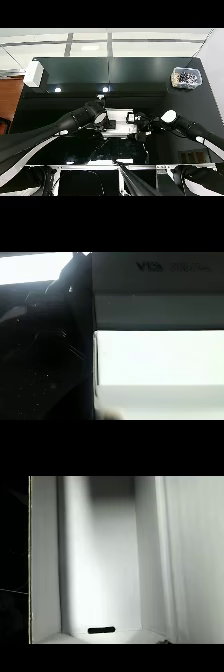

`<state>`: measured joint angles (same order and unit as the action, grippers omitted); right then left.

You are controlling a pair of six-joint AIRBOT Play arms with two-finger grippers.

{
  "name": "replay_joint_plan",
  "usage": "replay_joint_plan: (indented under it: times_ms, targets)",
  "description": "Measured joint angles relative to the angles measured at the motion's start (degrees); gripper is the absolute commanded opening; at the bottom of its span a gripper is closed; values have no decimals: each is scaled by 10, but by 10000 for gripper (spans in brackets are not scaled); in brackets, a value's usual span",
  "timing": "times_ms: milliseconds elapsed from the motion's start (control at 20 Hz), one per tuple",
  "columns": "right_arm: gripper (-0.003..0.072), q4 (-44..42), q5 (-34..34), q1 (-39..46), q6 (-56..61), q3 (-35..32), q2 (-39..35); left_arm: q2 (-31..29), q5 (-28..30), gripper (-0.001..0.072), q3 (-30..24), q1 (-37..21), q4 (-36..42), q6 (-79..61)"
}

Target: Fold the box and place the chain.

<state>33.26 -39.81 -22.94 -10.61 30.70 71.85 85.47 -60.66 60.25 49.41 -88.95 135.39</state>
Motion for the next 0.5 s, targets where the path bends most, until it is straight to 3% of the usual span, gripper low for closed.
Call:
replay_joint_plan:
  times_ms: [400, 500]
  targets:
    - [666, 76, -37, 2, 45, -1, -63, 0, -12, 27, 0, 0, -1, 0]
    - [289, 89, -43, 2, 49, -1, -73, 0, -13, 27, 0, 0, -1, 0]
